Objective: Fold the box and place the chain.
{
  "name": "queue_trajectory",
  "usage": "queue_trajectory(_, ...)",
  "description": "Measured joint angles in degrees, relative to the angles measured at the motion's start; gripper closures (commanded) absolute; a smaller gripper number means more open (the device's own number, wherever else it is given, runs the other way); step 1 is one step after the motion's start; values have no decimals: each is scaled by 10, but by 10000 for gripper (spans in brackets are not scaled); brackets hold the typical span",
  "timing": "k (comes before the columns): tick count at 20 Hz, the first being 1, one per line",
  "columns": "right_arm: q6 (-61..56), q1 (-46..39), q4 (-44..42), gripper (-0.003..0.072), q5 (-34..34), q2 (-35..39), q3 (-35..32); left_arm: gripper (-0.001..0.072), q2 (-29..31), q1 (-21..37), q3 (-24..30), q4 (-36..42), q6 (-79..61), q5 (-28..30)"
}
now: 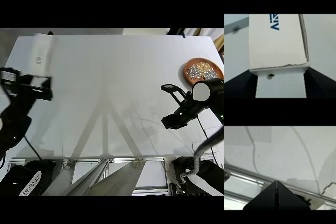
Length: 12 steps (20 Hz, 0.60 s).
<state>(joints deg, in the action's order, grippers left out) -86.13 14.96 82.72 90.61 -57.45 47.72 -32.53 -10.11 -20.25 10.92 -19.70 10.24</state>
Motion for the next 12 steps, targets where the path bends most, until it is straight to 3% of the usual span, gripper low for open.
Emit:
queue_trajectory(5, 0, 0, 0, 665, 0, 0, 0, 702, 2, 96, 0, 203, -177, 169)
queue_trajectory(9, 0, 0, 0, 665, 0, 0, 0, 702, -39, 147, 0, 427, -369, 238)
queue_trajectory(12, 0, 0, 0, 665, 0, 0, 0, 701, -78, 161, 0, 522, -456, 285)
